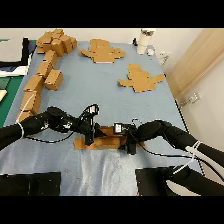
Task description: Fold the box.
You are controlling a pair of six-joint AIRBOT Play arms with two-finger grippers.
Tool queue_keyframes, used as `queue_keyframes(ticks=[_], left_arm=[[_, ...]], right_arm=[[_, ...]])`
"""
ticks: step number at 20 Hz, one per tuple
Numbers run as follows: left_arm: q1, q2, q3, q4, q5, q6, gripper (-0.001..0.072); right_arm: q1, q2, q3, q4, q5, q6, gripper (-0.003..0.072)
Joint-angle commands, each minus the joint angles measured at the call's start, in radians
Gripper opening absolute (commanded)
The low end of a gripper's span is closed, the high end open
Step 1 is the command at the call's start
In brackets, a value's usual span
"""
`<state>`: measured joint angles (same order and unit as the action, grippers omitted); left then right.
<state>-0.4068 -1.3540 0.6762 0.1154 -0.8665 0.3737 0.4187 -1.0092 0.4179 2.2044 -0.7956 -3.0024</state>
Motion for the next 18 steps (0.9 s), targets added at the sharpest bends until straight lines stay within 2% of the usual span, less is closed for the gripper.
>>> queue_keyframes(ticks=[1,13,14,15,16,18], left_arm=[[0.001,0.0,0.0,0.0,0.0,0.0,0.0011],[0.004,0.002,0.0,0.005,0.031,-0.001,0.0014],[0.009,0.002,0.0,0.005,0.029,-0.001,0.0104],[0.01,0.003,0.0,0.004,0.039,-0.016,0.0352],[0.016,0.004,0.0,0.005,0.047,-0.104,0.0388],[0.031,0.007,0.0,0.029,0.045,-0.215,0.0389]], right_arm=[[0.001,0.0,-0.001,-0.001,0.0,0.001,0.0501],[0.001,0.0,-0.001,-0.001,0.0,0.001,0.0501],[0.001,0.0,-0.001,-0.001,0.0,0.001,0.0501],[0.001,0.0,-0.001,-0.001,0.0,0.001,0.0501],[0.001,0.0,-0.001,-0.001,0.0,0.001,0.0501],[0.001,0.0,-0.001,-0.001,0.0,0.001,0.0501]])
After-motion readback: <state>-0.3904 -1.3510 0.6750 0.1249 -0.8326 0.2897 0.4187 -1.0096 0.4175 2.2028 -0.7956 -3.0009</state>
